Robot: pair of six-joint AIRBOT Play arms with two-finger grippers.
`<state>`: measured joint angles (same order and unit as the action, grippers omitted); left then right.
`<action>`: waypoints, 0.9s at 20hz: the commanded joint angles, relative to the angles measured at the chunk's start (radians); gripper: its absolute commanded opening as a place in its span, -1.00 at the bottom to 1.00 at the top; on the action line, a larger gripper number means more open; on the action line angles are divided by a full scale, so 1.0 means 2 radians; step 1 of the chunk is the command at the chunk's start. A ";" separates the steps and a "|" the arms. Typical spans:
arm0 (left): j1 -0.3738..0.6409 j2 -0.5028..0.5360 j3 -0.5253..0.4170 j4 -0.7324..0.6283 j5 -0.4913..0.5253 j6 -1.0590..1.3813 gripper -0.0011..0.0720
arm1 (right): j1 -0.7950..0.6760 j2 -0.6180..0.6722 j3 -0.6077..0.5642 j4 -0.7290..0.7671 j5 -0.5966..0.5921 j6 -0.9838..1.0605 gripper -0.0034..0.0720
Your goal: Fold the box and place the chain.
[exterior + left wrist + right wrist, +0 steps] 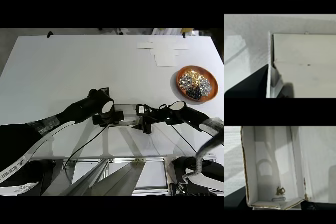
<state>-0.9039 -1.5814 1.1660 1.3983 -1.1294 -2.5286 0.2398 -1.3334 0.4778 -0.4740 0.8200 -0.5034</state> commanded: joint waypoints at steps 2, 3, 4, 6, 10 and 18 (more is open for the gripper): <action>-0.006 -0.015 0.006 0.005 -0.003 -0.030 -0.29 | 0.000 0.000 0.000 0.000 0.000 0.000 -0.11; -0.007 -0.017 0.006 0.005 -0.004 -0.030 -0.29 | 0.000 0.000 0.000 0.000 0.000 0.000 -0.11; -0.008 -0.018 0.006 0.004 -0.004 -0.031 -0.30 | 0.000 0.000 0.000 0.000 0.000 0.000 -0.11; -0.010 -0.019 0.006 0.006 -0.005 -0.032 -0.54 | 0.000 0.000 0.000 0.000 0.000 0.000 -0.11; -0.010 -0.019 0.006 0.006 -0.007 -0.031 -0.96 | 0.000 0.000 0.000 0.000 0.000 0.000 -0.11; -0.003 -0.019 0.018 0.006 -0.041 0.019 -0.49 | 0.000 0.000 0.000 0.000 0.000 0.000 -0.11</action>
